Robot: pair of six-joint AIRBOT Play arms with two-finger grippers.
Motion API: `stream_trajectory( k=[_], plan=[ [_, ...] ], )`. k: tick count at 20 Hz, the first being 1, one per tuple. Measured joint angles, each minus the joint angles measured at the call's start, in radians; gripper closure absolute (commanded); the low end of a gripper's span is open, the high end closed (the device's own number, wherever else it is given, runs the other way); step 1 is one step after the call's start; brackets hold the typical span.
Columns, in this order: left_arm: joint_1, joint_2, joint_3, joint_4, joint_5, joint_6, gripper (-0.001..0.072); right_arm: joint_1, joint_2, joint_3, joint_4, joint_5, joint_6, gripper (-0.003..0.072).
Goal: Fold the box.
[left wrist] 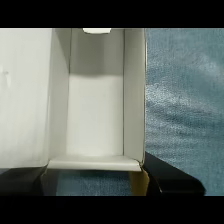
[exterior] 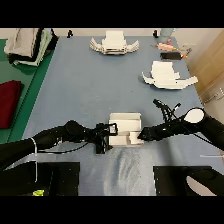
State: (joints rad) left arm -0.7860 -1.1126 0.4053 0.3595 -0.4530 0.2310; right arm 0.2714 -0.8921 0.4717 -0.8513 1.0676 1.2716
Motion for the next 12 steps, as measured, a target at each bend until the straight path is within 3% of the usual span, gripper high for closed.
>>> stream_trajectory(
  k=[5,12],
  plan=[
    [0.000,0.000,0.000,0.000,0.000,0.000,0.0173,0.212,-0.017,0.071,-0.240,-0.088,0.304,0.0264],
    [0.000,0.000,0.000,0.000,0.000,0.000,0.0173,0.447,-0.180,0.224,-0.528,-0.048,0.735,0.0265]
  ],
)
